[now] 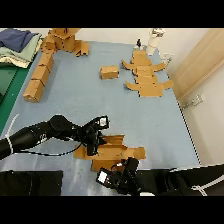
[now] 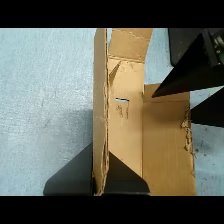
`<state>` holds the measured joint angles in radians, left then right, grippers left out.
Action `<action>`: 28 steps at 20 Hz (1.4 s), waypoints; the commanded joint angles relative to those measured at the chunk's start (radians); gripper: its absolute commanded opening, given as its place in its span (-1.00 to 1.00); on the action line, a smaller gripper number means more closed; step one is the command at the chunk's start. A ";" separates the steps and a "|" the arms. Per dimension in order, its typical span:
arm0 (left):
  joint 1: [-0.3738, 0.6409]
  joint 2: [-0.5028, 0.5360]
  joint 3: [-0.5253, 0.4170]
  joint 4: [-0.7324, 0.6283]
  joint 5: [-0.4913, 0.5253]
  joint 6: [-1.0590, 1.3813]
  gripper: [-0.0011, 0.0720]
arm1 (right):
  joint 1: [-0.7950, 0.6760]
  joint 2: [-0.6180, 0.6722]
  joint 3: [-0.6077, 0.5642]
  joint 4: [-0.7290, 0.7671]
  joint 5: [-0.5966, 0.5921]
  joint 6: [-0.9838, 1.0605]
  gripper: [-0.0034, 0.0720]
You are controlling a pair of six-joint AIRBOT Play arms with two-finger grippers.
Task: Fold the box.
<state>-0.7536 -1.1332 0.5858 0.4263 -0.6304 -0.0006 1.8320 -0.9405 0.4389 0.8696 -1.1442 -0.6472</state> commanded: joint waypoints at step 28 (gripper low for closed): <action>-0.001 0.000 0.000 0.000 0.000 0.000 -0.94 | -0.499 0.358 -0.085 0.284 0.266 -0.692 1.00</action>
<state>-0.7536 -1.1328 0.5858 0.4263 -0.6304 -0.0006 1.4094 -0.6472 0.3916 1.0946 -0.9707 -1.1969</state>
